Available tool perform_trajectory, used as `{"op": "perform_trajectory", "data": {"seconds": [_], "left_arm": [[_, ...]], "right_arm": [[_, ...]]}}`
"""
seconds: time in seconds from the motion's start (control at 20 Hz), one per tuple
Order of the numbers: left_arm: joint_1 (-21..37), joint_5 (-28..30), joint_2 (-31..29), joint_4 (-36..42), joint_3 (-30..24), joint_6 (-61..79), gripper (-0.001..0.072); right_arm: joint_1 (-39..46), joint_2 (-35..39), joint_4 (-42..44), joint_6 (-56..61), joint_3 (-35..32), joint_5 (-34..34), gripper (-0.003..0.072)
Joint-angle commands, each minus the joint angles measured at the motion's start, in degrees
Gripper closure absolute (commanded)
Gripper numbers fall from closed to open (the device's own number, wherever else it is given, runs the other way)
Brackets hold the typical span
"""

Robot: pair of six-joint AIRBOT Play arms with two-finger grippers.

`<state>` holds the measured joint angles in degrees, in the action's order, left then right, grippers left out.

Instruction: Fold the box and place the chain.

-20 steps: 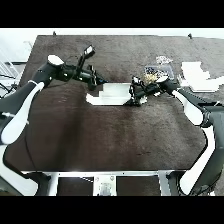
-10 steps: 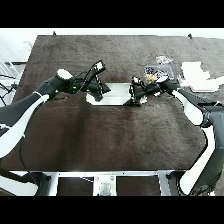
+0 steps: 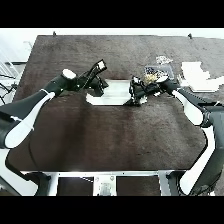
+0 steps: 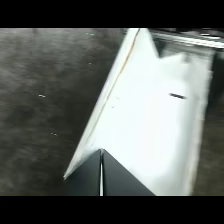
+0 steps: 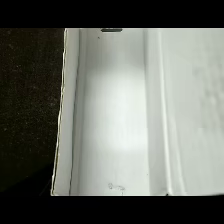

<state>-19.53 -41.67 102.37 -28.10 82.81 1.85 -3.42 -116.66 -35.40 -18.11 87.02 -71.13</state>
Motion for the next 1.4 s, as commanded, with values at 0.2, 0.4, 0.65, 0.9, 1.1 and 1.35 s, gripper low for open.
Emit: {"op": "perform_trajectory", "data": {"seconds": [0.2,0.4,0.65,0.9,1.1,1.35], "left_arm": [[0.0,-0.7,5.7,-3.9,6.3,-4.2,0.069],[0.0,-2.5,8.0,-4.9,6.2,-5.0,0.0689],[0.0,-2.7,8.5,-5.0,6.5,-4.8,0.0688],[0.4,-4.3,4.3,-9.3,6.7,-4.8,0.0688],[3.0,-15.1,-1.1,-11.6,6.7,-3.9,0.0503],[3.8,-22.2,-1.7,-18.4,6.1,-5.8,0.0014]], "right_arm": [[-0.1,0.0,0.0,0.0,0.0,0.0,0.0251],[-0.1,0.0,0.0,0.0,0.0,0.0,0.0251],[-0.1,0.0,0.0,0.0,0.0,0.0,0.0251],[-0.1,0.0,0.0,0.0,0.0,0.0,0.0251],[-0.1,0.0,0.0,0.0,0.0,0.0,0.0251],[-0.1,0.0,0.0,0.0,0.0,0.0,0.0251]]}}
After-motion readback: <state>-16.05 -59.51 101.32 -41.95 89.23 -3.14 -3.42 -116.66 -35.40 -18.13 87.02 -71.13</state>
